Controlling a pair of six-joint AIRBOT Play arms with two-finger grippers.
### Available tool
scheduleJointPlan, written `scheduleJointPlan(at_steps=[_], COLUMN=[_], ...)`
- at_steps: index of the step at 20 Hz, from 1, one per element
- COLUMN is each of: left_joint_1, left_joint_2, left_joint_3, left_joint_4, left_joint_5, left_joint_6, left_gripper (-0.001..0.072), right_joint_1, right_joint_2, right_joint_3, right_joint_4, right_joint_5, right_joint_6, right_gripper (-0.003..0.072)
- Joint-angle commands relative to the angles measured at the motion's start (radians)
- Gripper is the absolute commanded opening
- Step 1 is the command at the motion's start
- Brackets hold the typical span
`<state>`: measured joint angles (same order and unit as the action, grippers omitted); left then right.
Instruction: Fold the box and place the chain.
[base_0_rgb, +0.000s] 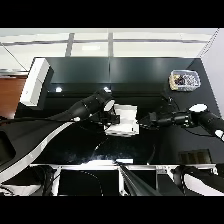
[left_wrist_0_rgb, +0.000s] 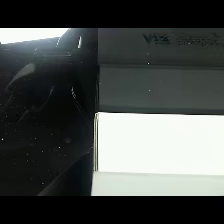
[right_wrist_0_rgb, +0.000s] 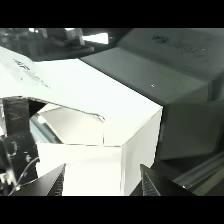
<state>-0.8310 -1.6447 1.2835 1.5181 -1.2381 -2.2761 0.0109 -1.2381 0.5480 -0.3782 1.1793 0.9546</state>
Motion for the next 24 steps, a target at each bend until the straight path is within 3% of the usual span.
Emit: scheduleJointPlan(at_steps=[1,5,13,15,24], left_joint_1=[0.0,0.0,0.0,0.0,0.0], left_joint_2=[0.0,0.0,0.0,0.0,0.0], left_joint_3=[0.001,0.001,0.001,0.001,0.001], left_joint_4=[0.0,0.0,0.0,0.0,0.0], left_joint_5=[-0.001,-0.001,-0.001,-0.001,-0.001], left_joint_6=[0.002,0.002,0.002,0.002,0.002], left_gripper=[0.0028,0.0029,0.0029,0.0029,0.0029], right_joint_1=[0.111,0.257,0.431,0.475,0.629], right_joint_2=[-0.001,-0.001,-0.001,-0.001,-0.001], right_joint_3=[0.034,0.146,0.268,0.299,0.323], right_joint_4=[-0.013,-0.248,-0.66,-0.771,-0.966], right_joint_5=[-0.1,-0.211,-0.243,-0.245,-0.162], right_joint_6=[0.084,0.333,0.8,0.939,1.139], right_gripper=[0.0546,0.0545,0.0544,0.0501,0.0495])
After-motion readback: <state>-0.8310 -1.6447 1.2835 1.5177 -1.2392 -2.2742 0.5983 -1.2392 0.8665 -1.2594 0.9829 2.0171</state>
